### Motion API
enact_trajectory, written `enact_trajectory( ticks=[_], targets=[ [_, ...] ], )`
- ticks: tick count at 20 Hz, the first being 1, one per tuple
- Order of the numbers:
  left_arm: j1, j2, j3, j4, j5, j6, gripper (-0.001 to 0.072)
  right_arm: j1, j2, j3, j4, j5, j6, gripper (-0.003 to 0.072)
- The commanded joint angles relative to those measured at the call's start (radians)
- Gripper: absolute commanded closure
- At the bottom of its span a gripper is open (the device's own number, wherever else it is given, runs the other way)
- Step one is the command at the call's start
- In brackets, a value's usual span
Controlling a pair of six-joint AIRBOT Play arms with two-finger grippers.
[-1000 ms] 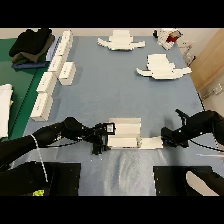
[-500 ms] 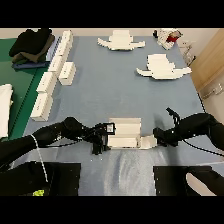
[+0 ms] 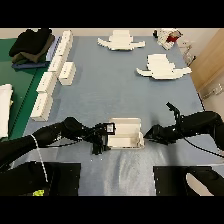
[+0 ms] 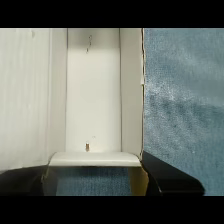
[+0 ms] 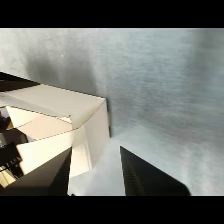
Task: Fold the box.
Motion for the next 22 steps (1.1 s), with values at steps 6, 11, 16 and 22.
enact_trajectory(
  ticks=[6,11,16,22],
  targets=[
    [0.000,0.000,0.001,0.000,0.000,0.000,0.0296,0.249,-0.020,0.025,-0.013,0.177,0.079,0.0247],
    [0.000,0.000,0.001,0.000,0.000,0.000,0.0296,0.418,-0.075,0.081,-0.183,0.264,0.290,0.0266],
    [0.000,0.000,0.001,0.000,0.000,0.000,0.0296,0.627,-0.136,0.188,-0.526,0.247,0.647,0.0272],
    [0.000,0.000,0.001,0.000,0.000,0.000,0.0296,0.825,-0.259,0.319,-0.743,0.138,0.950,0.0272]
  ],
)
